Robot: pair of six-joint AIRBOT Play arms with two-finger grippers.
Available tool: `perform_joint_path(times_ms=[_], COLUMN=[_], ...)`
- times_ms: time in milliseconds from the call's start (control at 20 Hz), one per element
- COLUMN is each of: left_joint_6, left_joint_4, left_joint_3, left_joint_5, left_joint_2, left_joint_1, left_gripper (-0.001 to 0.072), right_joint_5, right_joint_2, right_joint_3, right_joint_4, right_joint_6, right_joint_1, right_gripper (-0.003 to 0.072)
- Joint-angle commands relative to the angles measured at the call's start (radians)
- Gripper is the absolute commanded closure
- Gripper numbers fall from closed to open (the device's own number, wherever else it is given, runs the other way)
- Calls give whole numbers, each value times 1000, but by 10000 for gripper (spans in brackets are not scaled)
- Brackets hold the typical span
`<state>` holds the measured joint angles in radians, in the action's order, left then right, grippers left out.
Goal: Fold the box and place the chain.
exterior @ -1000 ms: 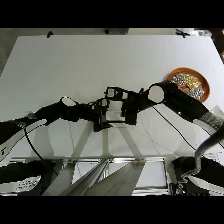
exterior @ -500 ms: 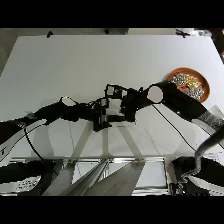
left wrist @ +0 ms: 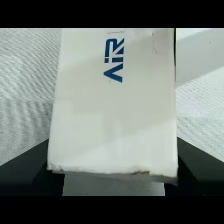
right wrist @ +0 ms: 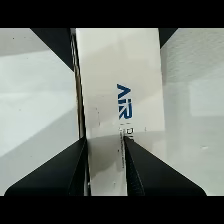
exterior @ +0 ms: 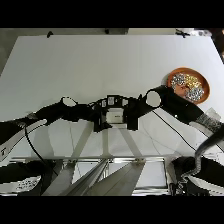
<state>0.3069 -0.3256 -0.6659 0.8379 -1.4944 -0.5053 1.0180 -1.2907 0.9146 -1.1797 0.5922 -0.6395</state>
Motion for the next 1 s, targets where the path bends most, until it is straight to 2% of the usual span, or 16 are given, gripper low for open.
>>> perform_joint_path(times_ms=[0,150,400,500,600,700,750,850,950], left_joint_6=[-5,-5,-5,-5,-5,-5,-5,-5,-5], left_joint_4=[3,4,3,4,4,4,4,3,3], left_joint_3=[0,0,0,0,0,0,0,0,0], left_joint_5=[-3,-4,-4,-4,-4,-3,-3,-4,-4], left_joint_2=[1,1,1,1,1,1,1,1,1], left_joint_1=[1,1,1,1,1,1,1,1,1], left_gripper=[696,696,696,696,696,696,696,696,696], right_joint_5=[9,6,-76,-74,-73,-100,-153,-283,-352], right_joint_2=[0,4,79,106,124,125,125,125,125], right_joint_3=[-15,-15,-15,-15,-15,-29,-61,-148,-213], right_joint_4=[0,-1,2,3,9,91,220,436,544], right_joint_6=[2,2,4,17,55,136,164,114,88], right_joint_1=[-8,-7,-4,-5,-5,1,13,19,19], right_gripper=[446,351,338,312,321,542,680,676,676])
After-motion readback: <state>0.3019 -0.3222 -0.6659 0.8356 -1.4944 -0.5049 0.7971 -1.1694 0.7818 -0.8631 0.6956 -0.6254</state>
